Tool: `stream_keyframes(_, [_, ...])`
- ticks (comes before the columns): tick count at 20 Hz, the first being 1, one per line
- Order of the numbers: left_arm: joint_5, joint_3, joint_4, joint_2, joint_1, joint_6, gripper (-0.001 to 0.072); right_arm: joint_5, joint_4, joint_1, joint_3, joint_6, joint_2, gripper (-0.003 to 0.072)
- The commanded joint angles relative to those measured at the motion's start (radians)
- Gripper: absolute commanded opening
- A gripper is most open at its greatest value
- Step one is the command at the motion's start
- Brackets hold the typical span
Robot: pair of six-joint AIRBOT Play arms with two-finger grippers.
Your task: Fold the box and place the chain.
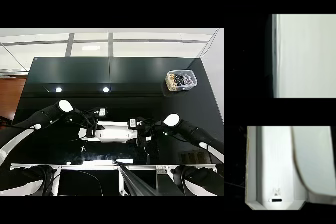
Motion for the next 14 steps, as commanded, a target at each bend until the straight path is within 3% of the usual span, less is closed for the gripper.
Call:
stream_keyframes(1, [0.001, 0.0, 0.003, 0.0, 0.0, 0.001, 0.0029, -0.058, -0.066, 0.049, 0.001, 0.053, -0.009, 0.0616])
stream_keyframes(12, [-0.048, 0.0, 0.002, 0.0, 0.001, -0.008, 0.0035, -0.077, -0.08, 0.058, 0.001, 0.074, -0.011, 0.0602])
stream_keyframes(13, [-0.049, 0.0, 0.002, 0.0, 0.001, -0.035, 0.0086, -0.077, -0.08, 0.058, 0.001, 0.074, -0.011, 0.0485])
stream_keyframes(14, [-0.048, 0.0, 0.003, 0.0, 0.001, -0.056, 0.0245, -0.077, -0.08, 0.058, 0.001, 0.074, -0.011, 0.0486])
